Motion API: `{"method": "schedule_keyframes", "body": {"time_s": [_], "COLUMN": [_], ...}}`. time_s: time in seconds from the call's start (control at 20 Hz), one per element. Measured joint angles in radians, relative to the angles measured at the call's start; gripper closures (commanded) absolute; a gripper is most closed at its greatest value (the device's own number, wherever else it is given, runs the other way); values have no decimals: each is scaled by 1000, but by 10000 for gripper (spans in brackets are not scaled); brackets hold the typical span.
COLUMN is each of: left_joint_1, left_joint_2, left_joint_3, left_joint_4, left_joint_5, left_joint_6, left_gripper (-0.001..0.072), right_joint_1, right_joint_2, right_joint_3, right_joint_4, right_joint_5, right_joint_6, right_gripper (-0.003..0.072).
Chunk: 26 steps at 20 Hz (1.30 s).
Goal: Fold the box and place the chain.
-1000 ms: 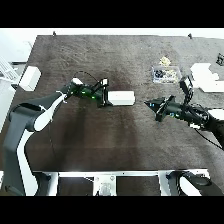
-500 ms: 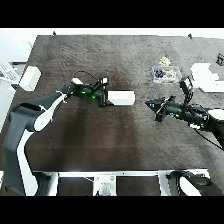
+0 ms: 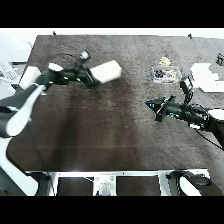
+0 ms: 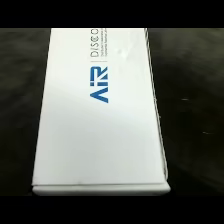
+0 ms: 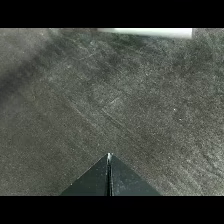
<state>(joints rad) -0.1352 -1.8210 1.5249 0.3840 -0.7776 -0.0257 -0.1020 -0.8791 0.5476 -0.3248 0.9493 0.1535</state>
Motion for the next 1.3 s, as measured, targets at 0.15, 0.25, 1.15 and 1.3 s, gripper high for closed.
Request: {"method": "schedule_keyframes", "body": {"time_s": [0.15,0.25,1.15,1.3], "left_joint_1": [98,164,284,283], "left_joint_2": [120,169,174,168], "left_joint_3": [-140,-240,-455,-449], "left_joint_4": [1,3,10,16], "left_joint_5": [248,367,798,783], "left_joint_6": [-88,-122,-200,-177], "left_gripper": [692,692,670,59], "right_joint_1": [0,0,0,0], "right_joint_2": [0,0,0,0], "right_joint_3": [0,0,0,0], "right_joint_4": [0,0,23,29], "right_joint_5": [0,0,0,0], "right_joint_6": [0,0,0,0], "right_gripper": [672,672,672,495]}}
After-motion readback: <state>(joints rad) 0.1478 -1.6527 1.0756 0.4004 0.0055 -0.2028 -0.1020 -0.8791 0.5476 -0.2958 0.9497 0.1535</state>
